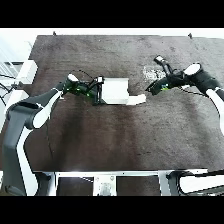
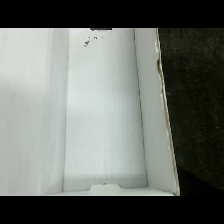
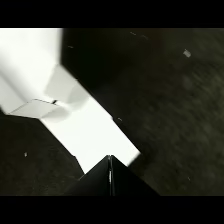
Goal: Fold the box and place the chain.
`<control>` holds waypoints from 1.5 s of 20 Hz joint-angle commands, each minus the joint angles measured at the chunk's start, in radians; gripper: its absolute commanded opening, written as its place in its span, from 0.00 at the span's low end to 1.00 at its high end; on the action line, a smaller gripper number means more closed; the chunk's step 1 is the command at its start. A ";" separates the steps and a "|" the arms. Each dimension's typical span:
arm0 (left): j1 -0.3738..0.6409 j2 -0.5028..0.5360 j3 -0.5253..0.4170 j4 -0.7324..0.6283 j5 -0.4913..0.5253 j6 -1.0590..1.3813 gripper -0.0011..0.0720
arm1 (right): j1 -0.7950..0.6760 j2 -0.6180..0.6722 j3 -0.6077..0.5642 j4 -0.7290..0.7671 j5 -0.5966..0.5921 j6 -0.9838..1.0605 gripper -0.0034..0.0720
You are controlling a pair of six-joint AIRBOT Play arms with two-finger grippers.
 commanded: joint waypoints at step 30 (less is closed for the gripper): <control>0.001 0.000 0.000 0.000 0.000 0.000 0.50 | 0.107 -0.152 -0.019 0.308 0.021 0.335 0.45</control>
